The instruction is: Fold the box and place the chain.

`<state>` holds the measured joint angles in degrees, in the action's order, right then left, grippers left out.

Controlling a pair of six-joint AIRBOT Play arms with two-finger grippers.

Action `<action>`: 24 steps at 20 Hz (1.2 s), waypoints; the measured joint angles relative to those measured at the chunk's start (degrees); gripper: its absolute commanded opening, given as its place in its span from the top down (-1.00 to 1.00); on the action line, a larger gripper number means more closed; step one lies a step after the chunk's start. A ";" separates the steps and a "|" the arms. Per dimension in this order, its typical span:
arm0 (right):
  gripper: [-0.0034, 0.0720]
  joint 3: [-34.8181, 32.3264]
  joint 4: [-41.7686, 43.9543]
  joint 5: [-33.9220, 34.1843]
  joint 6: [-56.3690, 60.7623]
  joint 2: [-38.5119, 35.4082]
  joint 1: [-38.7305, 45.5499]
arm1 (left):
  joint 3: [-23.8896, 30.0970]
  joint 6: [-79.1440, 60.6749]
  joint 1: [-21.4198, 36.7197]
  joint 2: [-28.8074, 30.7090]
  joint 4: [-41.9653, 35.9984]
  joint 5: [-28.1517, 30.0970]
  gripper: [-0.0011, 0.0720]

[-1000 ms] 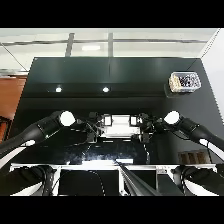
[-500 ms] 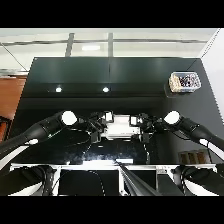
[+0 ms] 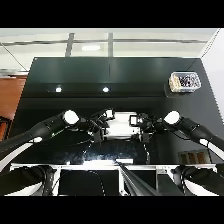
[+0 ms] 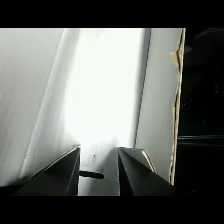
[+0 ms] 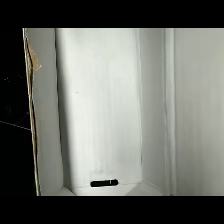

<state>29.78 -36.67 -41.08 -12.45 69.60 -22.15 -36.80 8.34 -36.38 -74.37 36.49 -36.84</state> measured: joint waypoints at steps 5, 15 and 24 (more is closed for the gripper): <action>0.57 0.00 0.04 0.17 0.02 0.00 0.00 | 0.00 0.31 0.00 -0.13 -0.46 0.24 0.65; 0.57 0.00 0.00 0.24 -0.04 0.00 0.00 | -1.11 24.44 6.58 11.96 21.14 -6.73 0.90; 0.57 0.00 0.00 0.24 -0.02 0.00 0.00 | 5.35 66.47 31.30 14.47 19.26 -16.37 0.90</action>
